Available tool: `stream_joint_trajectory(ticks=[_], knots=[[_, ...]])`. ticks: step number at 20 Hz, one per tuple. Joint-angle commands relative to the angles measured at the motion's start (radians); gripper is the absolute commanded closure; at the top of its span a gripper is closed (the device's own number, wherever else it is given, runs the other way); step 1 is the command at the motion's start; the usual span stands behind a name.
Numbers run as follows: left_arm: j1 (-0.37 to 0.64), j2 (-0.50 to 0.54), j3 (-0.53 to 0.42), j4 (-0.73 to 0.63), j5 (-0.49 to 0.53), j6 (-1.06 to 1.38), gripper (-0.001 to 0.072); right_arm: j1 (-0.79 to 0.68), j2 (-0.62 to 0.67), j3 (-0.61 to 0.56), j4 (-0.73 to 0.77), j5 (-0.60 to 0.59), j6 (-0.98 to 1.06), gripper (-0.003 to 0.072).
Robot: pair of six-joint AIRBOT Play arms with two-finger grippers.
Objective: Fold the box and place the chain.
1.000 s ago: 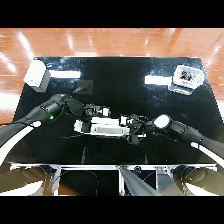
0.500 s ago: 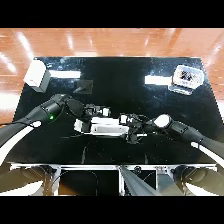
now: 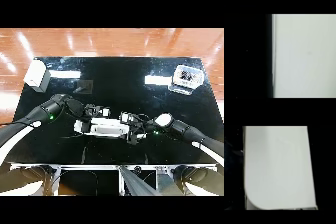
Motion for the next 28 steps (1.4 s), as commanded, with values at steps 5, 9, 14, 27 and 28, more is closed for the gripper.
stream_joint_trajectory(ticks=[5,9,14,27,28], knots=[[0.0,0.001,0.0,0.0,0.007,0.0,0.0689,0.023,-0.006,0.0,-0.028,-0.023,0.005,0.0065],[0.0,0.001,0.0,0.001,0.007,0.0,0.0689,0.024,-0.006,0.0,-0.029,-0.023,0.004,0.0065],[0.0,0.001,0.0,0.0,0.007,0.0,0.0689,0.024,-0.006,0.0,-0.029,-0.023,0.005,0.0065],[0.0,0.001,0.002,0.001,0.004,-0.09,0.0376,0.024,-0.006,0.0,-0.028,-0.023,0.005,0.0064],[0.0,0.002,0.006,0.001,0.007,-0.118,0.0325,0.024,-0.006,0.0,-0.028,-0.023,0.005,0.0064]])
